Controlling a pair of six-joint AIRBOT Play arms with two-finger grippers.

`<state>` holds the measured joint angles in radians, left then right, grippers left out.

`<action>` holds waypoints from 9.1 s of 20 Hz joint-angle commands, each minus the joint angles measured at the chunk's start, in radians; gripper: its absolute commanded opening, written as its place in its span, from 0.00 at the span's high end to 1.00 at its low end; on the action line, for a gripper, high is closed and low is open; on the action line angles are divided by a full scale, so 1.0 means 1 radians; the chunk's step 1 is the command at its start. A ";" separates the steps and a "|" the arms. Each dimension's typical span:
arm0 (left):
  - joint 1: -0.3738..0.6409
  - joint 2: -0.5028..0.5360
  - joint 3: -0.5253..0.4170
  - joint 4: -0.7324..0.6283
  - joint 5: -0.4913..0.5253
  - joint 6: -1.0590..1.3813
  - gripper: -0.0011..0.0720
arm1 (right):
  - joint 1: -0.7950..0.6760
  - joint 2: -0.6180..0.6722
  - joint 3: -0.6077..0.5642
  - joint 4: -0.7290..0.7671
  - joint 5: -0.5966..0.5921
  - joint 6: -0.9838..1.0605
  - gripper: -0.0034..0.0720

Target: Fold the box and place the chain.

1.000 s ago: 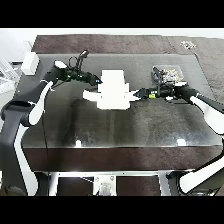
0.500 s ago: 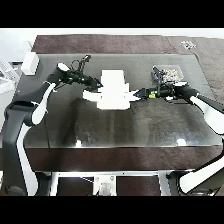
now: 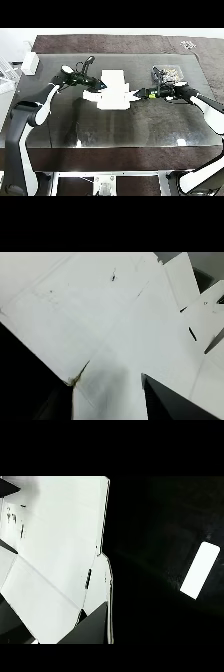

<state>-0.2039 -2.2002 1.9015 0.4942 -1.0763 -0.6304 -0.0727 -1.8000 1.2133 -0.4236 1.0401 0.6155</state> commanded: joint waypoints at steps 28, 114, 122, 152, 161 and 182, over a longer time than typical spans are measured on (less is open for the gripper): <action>0.002 -0.024 0.003 -0.160 -0.195 0.458 0.96 | -0.006 0.000 0.001 -0.006 0.000 -0.028 0.64; -0.007 0.027 -0.209 -0.287 -0.084 1.102 0.96 | 0.159 0.439 -0.414 0.207 -0.310 -1.332 0.18; -0.007 0.027 -0.209 -0.290 -0.085 1.102 0.96 | 0.196 0.438 -0.415 -0.014 -0.262 -1.184 0.18; -0.007 0.027 -0.209 -0.292 -0.085 1.102 0.95 | 0.243 0.334 -0.341 -0.108 -0.427 -1.101 0.18; -0.007 0.027 -0.209 -0.293 -0.085 1.102 0.95 | 0.187 0.289 -0.228 -0.100 -0.292 -1.178 0.12; -0.007 0.027 -0.209 -0.293 -0.086 1.102 0.95 | 0.068 0.056 0.075 -0.116 0.007 -1.201 0.04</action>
<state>-0.2111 -2.1727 1.6920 0.2012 -1.1622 0.4713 0.0021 -1.7111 1.2442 -0.5354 0.9733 -0.6155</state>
